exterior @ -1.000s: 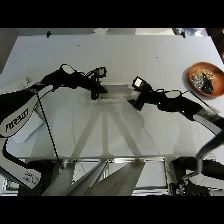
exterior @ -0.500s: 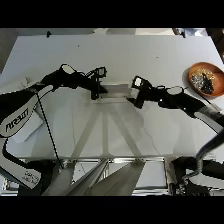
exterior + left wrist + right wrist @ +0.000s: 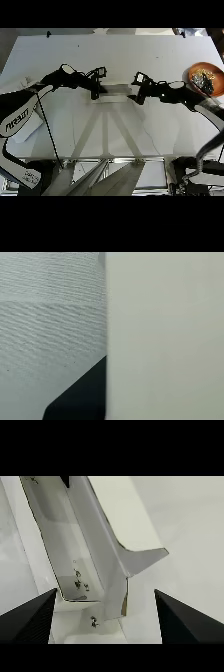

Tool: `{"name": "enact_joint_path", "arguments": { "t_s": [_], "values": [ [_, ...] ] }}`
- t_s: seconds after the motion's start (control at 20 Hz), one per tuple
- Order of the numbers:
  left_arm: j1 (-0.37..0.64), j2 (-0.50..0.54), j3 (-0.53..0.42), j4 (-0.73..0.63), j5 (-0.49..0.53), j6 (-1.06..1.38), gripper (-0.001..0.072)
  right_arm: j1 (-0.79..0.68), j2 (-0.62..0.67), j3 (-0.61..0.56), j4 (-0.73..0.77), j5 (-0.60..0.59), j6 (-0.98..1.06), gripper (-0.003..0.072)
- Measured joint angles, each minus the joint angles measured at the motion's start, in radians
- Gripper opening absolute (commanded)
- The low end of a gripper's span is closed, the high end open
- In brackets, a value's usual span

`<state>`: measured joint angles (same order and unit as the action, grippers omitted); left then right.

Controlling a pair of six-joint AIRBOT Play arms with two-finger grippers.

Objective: Fold the box and place the chain.

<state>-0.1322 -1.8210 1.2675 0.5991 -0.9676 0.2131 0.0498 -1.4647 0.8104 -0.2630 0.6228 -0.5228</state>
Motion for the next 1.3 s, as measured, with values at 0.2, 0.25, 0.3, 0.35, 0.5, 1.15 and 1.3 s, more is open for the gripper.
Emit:
{"name": "enact_joint_path", "arguments": {
  "t_s": [0.2, 0.25, 0.3, 0.35, 0.5, 1.15, 1.3],
  "values": [
    [0.0, 0.0, 0.0, 0.0, 0.001, 0.0, 0.0015, -0.002, -0.068, 0.064, -0.031, 0.058, 0.0, 0.0696],
    [0.0, 0.0, 0.0, 0.0, 0.0, 0.0, 0.0015, -0.002, -0.085, 0.082, -0.047, 0.08, 0.006, 0.0696],
    [0.0, 0.0, 0.0, 0.0, 0.0, 0.0, 0.0015, -0.002, -0.1, 0.098, -0.064, 0.1, 0.017, 0.0696],
    [0.0, 0.0, 0.0, 0.0, -0.001, 0.0, 0.0015, -0.002, -0.113, 0.111, -0.082, 0.122, 0.026, 0.0696],
    [0.0, 0.0, 0.0, 0.0, -0.003, 0.0, 0.0015, -0.002, -0.143, 0.133, -0.138, 0.186, 0.054, 0.0696],
    [0.0, 0.0, 0.0, 0.001, -0.002, 0.001, 0.0015, -0.003, -0.238, 0.206, -0.184, 0.3, 0.116, 0.0696],
    [0.0, 0.0, 0.0, 0.0, -0.001, 0.0, 0.0015, -0.002, -0.259, 0.224, -0.195, 0.316, 0.143, 0.0696]
  ]
}}
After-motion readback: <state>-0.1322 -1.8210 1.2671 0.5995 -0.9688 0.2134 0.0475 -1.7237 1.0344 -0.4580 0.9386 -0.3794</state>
